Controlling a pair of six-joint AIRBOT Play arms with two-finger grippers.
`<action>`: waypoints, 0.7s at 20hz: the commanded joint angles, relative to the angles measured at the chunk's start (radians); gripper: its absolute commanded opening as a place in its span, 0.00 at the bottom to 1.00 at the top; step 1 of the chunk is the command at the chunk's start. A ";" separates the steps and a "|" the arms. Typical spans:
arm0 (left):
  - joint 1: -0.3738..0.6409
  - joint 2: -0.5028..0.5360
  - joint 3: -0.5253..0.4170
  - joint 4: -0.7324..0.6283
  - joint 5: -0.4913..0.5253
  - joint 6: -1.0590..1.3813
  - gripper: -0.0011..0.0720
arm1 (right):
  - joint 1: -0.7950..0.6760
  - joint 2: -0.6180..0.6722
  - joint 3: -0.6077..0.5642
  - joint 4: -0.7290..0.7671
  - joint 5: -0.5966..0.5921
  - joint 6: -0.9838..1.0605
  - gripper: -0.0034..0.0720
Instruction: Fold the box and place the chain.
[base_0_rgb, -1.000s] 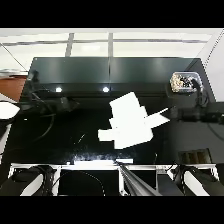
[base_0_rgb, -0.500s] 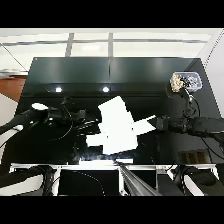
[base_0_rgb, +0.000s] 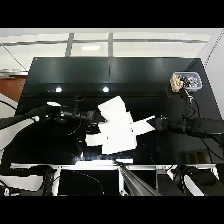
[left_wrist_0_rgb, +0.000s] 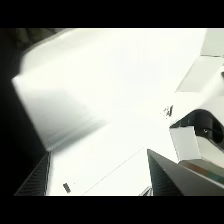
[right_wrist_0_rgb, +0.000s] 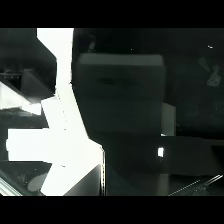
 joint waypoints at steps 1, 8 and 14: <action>-0.044 -0.035 0.085 0.072 -0.076 0.027 0.96 | 0.001 0.001 0.000 0.000 0.000 0.005 0.08; -0.046 -0.058 0.121 0.057 -0.232 0.273 0.96 | 0.001 0.001 0.000 -0.002 0.000 0.008 0.08; -0.068 -0.063 0.126 0.099 -0.206 0.272 0.89 | 0.001 0.001 0.000 -0.054 -0.026 0.008 0.07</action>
